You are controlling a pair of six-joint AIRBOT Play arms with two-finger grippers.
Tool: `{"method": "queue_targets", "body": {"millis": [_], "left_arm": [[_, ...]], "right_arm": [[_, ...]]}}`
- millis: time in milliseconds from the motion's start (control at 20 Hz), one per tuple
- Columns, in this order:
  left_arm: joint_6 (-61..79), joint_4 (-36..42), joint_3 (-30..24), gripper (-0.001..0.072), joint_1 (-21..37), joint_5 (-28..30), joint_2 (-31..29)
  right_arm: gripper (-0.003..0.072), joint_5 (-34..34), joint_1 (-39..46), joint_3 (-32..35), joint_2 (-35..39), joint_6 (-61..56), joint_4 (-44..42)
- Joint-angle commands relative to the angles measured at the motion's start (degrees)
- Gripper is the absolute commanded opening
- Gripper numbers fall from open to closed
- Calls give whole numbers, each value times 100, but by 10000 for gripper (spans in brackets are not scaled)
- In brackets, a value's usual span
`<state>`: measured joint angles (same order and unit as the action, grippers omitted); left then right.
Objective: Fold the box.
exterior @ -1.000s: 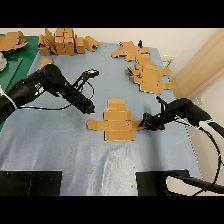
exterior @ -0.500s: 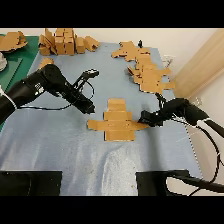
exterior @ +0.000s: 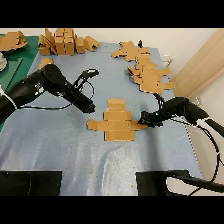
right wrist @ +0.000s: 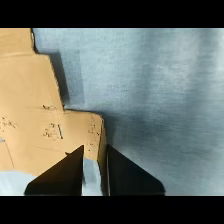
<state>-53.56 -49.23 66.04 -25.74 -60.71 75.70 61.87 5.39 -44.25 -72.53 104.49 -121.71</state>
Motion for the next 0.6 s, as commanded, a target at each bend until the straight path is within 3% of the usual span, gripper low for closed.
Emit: {"method": "queue_targets", "body": {"millis": [0,150,200,400,550], "left_arm": [[0,0,-2,10,0,118,-4],[-2,2,-2,11,0,190,-4],[-13,9,-2,11,0,225,-4],[-199,13,-2,12,46,221,-2],[-214,20,-2,12,369,225,15]], "right_arm": [[107,188,-17,-7,-2,260,-103],[85,164,-17,-7,-2,540,-393],[5,160,-17,-7,-2,686,-516],[4,55,-372,-4,0,1845,-1655],[2,-1021,-1506,101,11,1967,-1775]]}}
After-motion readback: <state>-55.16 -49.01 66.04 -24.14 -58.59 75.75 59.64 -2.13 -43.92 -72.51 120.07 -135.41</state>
